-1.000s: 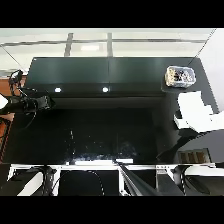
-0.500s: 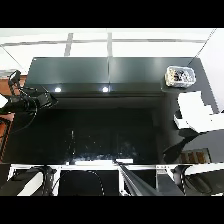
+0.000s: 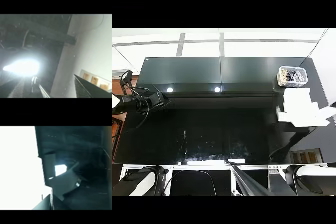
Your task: Fold the box and place the chain.
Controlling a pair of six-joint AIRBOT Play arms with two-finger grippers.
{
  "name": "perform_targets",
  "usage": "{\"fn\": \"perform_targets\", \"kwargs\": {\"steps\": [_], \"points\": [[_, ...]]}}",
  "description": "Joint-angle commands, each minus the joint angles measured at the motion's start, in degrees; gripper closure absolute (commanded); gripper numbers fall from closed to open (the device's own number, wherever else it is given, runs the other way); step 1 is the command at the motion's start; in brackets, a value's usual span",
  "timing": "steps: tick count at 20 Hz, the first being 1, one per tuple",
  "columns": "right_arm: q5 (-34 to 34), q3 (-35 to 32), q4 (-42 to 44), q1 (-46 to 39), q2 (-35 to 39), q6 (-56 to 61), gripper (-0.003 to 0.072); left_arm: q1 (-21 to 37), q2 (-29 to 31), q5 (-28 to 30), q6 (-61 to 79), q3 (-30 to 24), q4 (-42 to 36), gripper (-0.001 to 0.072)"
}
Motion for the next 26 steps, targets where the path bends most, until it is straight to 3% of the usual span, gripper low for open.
{"fn": "perform_targets", "kwargs": {"steps": [1,3,6,9,11,14,17,21,26], "points": [[-1.7,-11.7,5.2,4.0,11.1,0.3,0.0673,0.0,-0.2,1.8,1.2,0.0,0.1,-0.0002],[-5.2,-19.9,9.1,7.3,18.5,1.0,0.0673,-0.6,-0.8,1.7,1.2,0.0,-0.1,-0.0002],[-13.0,-34.4,22.3,13.6,29.0,2.4,0.0673,-3.9,-2.2,2.0,3.8,0.0,-3.3,-0.0002],[-27.6,-51.3,38.4,25.3,38.4,2.2,0.0673,-8.7,-5.3,3.9,13.1,0.0,-14.0,-0.0002],[-37.3,-58.3,45.8,35.2,41.5,2.3,0.0673,-10.6,-9.0,4.3,19.3,0.0,-22.5,-0.0002],[-46.6,-61.5,49.5,50.2,41.5,2.3,0.0674,-10.8,-15.5,1.1,31.1,0.7,-35.9,-0.0001],[-51.8,-61.5,50.0,60.2,41.5,2.6,0.0674,-11.5,-22.2,-3.9,34.6,3.9,-37.4,-0.0001],[-53.5,-61.5,50.0,65.4,41.5,2.5,0.0674,-13.5,-32.9,-10.7,38.4,11.0,-40.2,-0.0001],[-53.4,-61.5,50.0,65.8,41.5,2.6,0.0673,-14.9,-44.0,-23.2,39.1,17.7,-41.2,0.0001]]}}
